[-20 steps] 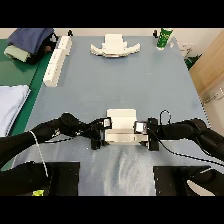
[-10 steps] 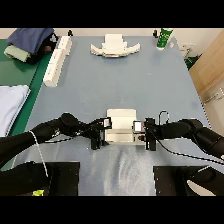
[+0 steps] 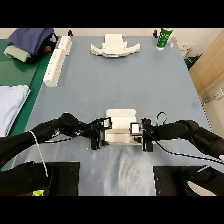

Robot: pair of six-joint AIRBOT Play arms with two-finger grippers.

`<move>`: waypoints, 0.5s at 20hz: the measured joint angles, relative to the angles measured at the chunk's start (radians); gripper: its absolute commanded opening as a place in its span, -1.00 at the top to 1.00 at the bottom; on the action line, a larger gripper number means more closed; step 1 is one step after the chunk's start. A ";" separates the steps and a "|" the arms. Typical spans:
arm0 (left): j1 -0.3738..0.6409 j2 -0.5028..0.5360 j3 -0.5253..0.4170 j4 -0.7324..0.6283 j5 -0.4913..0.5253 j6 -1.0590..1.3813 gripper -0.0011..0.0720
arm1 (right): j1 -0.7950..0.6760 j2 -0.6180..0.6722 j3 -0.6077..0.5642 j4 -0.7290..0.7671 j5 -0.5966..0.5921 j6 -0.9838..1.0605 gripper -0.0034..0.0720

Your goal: Fold the box.

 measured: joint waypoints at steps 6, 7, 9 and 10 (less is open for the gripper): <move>0.000 0.000 0.000 -0.001 0.000 -0.001 -0.32 | 0.012 -0.034 0.000 0.005 0.036 -0.020 -0.83; 0.000 0.000 0.000 -0.001 0.000 -0.001 -0.32 | 0.012 -0.036 0.000 0.004 0.042 -0.021 -0.83; 0.000 0.000 0.000 -0.001 0.000 -0.003 -0.32 | 0.013 -0.039 0.000 0.004 0.049 -0.025 -0.83; 0.000 0.000 0.000 -0.001 0.000 -0.003 -0.32 | 0.014 -0.039 0.000 0.003 0.051 -0.026 -0.83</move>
